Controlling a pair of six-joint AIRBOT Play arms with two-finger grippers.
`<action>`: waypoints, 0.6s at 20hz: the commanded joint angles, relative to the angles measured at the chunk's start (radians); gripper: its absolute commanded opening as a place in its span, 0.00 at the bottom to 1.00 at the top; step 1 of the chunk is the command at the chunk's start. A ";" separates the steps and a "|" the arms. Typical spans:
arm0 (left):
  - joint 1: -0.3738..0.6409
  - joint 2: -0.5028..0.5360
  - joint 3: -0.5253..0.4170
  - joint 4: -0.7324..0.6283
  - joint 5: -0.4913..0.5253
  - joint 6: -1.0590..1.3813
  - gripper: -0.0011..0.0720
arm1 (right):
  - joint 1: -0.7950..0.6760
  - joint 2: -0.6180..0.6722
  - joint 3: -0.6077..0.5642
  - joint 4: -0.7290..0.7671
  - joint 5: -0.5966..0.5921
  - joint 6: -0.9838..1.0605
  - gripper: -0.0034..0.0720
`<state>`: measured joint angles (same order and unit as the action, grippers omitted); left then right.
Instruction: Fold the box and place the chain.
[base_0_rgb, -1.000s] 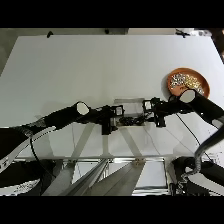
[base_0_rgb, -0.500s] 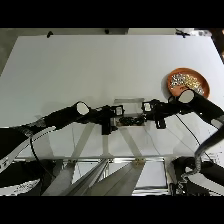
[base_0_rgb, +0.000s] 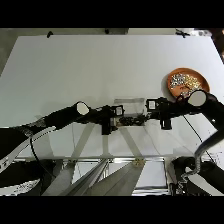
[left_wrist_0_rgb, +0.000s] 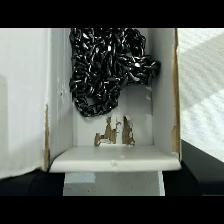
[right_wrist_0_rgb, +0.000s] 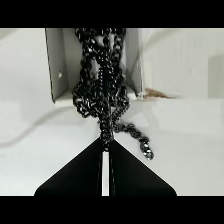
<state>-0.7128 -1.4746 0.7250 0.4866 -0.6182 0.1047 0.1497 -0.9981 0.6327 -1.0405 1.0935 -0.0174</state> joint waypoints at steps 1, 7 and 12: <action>0.001 0.001 0.000 0.000 0.000 0.000 0.14 | 0.000 0.140 0.001 0.143 0.016 0.132 0.06; 0.001 0.001 0.000 0.000 0.000 0.000 0.14 | 0.145 0.171 0.001 0.338 -0.093 0.305 0.06; 0.001 0.001 0.000 0.000 0.000 0.000 0.14 | 0.249 0.058 0.001 0.340 -0.228 0.388 0.06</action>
<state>-0.7128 -1.4746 0.7250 0.4870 -0.6182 0.1047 0.3462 -0.8906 0.6327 -0.7197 0.9382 0.3138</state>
